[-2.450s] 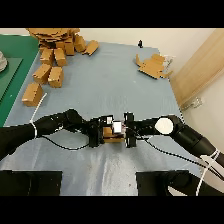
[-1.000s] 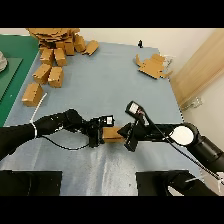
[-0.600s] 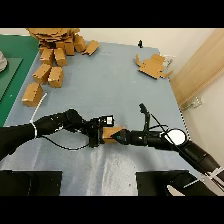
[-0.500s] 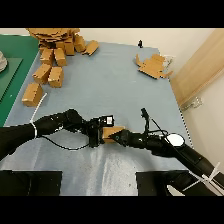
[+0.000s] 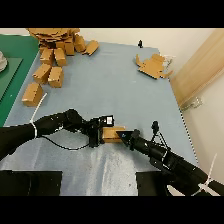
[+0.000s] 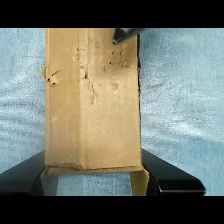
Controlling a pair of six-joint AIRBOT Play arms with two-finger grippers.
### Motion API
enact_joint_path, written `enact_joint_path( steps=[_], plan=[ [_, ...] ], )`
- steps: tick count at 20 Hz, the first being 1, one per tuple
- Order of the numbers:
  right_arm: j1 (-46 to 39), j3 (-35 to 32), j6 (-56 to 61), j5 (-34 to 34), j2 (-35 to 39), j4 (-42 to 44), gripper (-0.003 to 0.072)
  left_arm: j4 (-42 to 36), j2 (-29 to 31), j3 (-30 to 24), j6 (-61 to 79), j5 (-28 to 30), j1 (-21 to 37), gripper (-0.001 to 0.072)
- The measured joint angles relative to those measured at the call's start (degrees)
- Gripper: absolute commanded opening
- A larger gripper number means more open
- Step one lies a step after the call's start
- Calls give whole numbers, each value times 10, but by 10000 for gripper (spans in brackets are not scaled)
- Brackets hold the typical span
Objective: Fold the box.
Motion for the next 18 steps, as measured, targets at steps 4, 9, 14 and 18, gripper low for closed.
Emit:
enact_joint_path(
  steps=[4, 9, 14, 18],
  plan=[
    [0, -7, -19, -12, 0, 23, 1, 0, 0, 0, 0, 0, 0, 404],
    [0, -12, -16, -25, -4, 19, 0, 0, 0, 0, 0, 0, 0, 404],
    [0, -14, -2, -28, -16, 0, 1, 0, 0, 0, 0, 0, 0, 404],
    [0, -13, 11, -29, -27, -14, 1, 0, 0, 0, 0, 0, 0, 404]
  ],
)
